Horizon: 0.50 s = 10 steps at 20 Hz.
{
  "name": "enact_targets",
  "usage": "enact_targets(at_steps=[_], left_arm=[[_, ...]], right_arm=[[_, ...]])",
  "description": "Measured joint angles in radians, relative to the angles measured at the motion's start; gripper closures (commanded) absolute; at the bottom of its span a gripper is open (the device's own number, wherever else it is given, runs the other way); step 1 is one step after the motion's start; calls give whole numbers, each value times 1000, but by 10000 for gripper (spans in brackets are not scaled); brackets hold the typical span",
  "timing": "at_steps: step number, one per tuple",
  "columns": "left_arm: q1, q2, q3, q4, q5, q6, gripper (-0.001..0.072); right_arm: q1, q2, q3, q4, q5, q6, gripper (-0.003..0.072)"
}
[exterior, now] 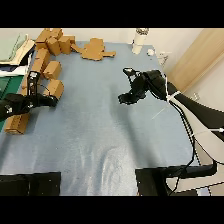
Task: Fold the box.
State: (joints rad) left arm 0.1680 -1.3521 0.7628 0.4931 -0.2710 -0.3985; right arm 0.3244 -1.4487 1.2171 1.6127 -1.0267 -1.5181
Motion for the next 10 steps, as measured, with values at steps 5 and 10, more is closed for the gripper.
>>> enact_targets(at_steps=[5,10], left_arm=[[10,-125,124,0,46,-54,243],[14,-257,279,2,79,-108,243]], right_arm=[[0,0,0,0,0,0,682],[0,0,0,0,0,0,682]])
